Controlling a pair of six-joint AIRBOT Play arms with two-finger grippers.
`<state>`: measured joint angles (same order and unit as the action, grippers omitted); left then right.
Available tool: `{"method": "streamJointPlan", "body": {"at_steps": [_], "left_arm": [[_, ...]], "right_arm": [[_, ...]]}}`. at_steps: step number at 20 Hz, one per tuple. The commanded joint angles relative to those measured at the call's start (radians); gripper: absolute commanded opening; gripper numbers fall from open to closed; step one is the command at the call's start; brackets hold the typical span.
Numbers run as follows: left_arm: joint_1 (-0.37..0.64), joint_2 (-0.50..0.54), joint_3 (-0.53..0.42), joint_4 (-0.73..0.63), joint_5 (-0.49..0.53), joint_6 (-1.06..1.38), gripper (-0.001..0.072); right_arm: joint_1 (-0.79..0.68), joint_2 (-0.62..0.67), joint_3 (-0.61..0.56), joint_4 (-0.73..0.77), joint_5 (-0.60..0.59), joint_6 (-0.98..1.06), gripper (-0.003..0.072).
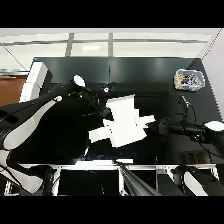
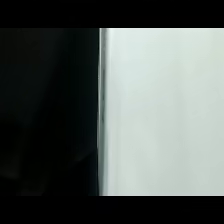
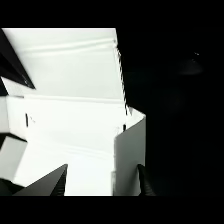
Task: Fold the box and place the chain.
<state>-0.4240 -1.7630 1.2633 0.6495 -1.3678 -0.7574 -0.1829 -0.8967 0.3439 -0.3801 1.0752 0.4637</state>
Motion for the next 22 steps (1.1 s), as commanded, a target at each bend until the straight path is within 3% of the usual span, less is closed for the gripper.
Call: {"method": "streamJointPlan", "body": {"at_steps": [1, 4, 6, 8, 12, 15, 18, 22], "left_arm": [[-0.01, 0.051, 0.014, 0.034, -0.006, 0.017, 0.0021], [-0.047, 0.174, -0.04, 0.117, 0.108, 0.03, 0.002], [-0.083, 0.27, -0.154, 0.096, 0.244, 0.108, 0.0021], [-0.09, 0.322, -0.241, -0.013, 0.323, 0.218, 0.0022], [-0.098, 0.325, -0.268, 0.167, 0.406, 0.404, 0.0026], [-0.097, 0.306, -0.266, 0.17, 0.425, 0.415, 0.0026], [-0.1, 0.304, -0.269, 0.227, 0.416, 0.584, 0.0024], [-0.112, 0.293, -0.304, 0.229, 0.572, 0.628, 0.0025]], "right_arm": [[0.0, 0.001, 0.152, -0.245, 0.072, 0.043, 0.0519], [0.0, 0.001, 0.338, -0.435, 0.125, 0.061, 0.0519], [0.0, 0.001, 0.384, -0.385, 0.069, 0.06, 0.0519], [0.004, 0.0, 0.384, -0.328, 0.068, 0.059, 0.0519], [0.01, 0.001, 0.384, -0.322, 0.043, 0.06, 0.0519], [0.01, 0.0, 0.384, -0.279, 0.031, 0.06, 0.0519], [0.011, 0.0, 0.383, -0.244, -0.01, 0.059, 0.0519], [0.035, 0.0, 0.318, -0.256, 0.005, -0.111, 0.0519]]}}
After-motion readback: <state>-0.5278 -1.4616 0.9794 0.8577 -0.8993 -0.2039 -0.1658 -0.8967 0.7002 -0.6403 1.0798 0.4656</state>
